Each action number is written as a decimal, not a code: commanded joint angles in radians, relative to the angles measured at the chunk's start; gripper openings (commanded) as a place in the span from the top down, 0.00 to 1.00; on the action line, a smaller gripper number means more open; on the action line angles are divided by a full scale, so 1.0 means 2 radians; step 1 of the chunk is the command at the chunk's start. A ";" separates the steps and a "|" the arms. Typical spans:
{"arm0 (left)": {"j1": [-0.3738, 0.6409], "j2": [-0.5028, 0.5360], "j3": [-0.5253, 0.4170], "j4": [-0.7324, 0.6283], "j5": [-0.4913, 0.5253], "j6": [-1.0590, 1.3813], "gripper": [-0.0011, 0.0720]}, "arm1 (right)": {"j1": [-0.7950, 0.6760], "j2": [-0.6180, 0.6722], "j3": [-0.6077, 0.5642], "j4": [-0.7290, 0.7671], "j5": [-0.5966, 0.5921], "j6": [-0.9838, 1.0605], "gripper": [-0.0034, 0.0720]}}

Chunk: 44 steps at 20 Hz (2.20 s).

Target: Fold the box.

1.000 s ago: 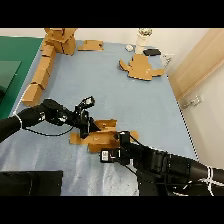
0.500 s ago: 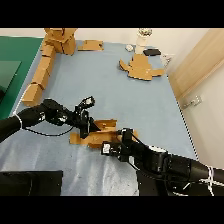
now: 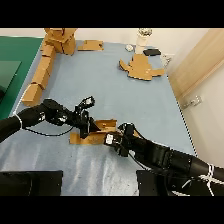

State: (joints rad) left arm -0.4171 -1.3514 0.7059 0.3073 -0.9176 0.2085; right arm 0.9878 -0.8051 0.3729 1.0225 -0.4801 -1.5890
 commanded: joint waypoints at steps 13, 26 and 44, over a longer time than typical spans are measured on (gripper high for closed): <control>0.000 0.000 0.000 0.000 0.000 0.000 0.97 | -0.254 -0.135 0.100 0.612 -0.171 -0.711 0.00; 0.000 0.000 0.000 0.000 0.000 0.000 0.97 | -0.254 -0.169 0.118 0.592 -0.169 -0.637 0.01; 0.000 0.000 0.000 0.000 0.000 0.000 0.97 | -0.253 -0.203 0.118 0.609 -0.159 -0.708 0.25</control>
State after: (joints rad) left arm -0.4171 -1.3514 0.7059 0.3073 -0.9176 0.2089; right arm 0.4793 -1.2091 0.6094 2.2410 -0.7979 -3.0039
